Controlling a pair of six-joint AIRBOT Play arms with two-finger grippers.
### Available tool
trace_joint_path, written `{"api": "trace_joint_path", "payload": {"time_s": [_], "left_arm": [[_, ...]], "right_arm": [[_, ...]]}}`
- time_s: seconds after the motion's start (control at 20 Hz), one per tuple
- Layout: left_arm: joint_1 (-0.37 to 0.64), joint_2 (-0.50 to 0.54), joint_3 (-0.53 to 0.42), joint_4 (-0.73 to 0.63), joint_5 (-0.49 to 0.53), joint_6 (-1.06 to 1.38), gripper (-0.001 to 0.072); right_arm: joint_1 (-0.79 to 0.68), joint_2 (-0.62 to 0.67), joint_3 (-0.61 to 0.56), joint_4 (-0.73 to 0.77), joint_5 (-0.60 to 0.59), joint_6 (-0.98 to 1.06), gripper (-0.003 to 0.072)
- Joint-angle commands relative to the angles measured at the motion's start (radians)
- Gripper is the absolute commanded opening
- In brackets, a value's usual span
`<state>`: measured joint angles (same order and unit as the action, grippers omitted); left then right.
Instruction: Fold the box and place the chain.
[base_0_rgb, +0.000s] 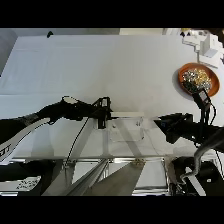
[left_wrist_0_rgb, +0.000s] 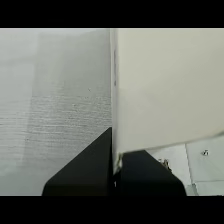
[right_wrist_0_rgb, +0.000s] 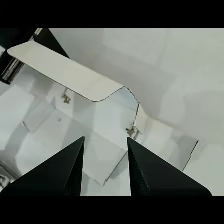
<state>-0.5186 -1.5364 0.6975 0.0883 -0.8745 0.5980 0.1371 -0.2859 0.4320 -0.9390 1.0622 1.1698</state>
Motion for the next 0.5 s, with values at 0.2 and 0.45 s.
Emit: {"api": "trace_joint_path", "payload": {"time_s": [0.2, 0.45], "left_arm": [[0.000, -0.001, 0.023, 0.113, 0.003, -0.112, 0.0002], [0.000, -0.001, 0.030, 0.145, 0.002, -0.131, 0.0003]], "right_arm": [[0.001, 0.001, 0.000, -0.007, 0.000, 0.000, 0.0299], [0.001, 0.001, 0.000, -0.007, 0.000, 0.000, 0.0299]]}}
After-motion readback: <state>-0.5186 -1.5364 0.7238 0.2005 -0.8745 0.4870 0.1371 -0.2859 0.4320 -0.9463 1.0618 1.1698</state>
